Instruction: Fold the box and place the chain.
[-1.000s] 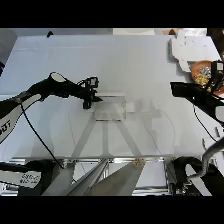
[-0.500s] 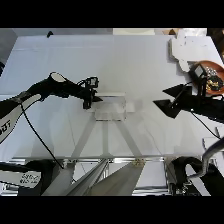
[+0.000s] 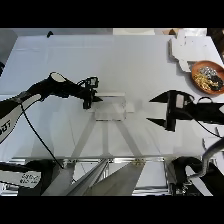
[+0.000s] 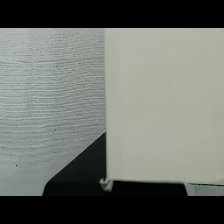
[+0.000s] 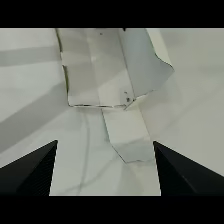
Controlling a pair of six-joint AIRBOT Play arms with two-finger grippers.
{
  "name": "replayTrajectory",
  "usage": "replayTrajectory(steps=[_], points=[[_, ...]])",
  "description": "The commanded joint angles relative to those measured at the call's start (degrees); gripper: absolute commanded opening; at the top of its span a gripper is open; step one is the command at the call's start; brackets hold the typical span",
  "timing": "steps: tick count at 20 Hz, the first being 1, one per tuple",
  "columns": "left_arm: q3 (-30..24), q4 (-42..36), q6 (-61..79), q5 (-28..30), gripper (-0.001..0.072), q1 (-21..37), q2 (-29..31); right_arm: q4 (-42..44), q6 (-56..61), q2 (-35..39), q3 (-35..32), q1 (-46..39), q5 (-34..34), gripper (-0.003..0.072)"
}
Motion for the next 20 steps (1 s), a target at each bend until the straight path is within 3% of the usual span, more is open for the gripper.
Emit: replayTrajectory(steps=[1,7,11,16,20], points=[[0.0,0.0,0.0,0.0,0.0013,0.0,0.0,-2.1,-6.4,-4.0,0.0,8.5,-5.6,0.0676],[0.0,0.0,0.0,0.0,0.0013,0.0,0.0,-1.3,-5.9,-7.7,0.0,12.7,-6.5,0.0676],[0.0,0.0,0.0,-0.1,0.0013,0.0,0.0,0.3,-0.8,-11.3,0.0,12.7,-20.1,0.0676],[0.0,0.0,0.0,-0.2,0.0013,0.0,0.0,0.5,-3.2,-22.2,0.0,15.2,-25.6,0.0676],[0.0,0.0,0.0,-0.2,0.0013,0.0,0.0,0.5,-6.4,-26.4,0.0,21.2,-32.8,0.0676]])
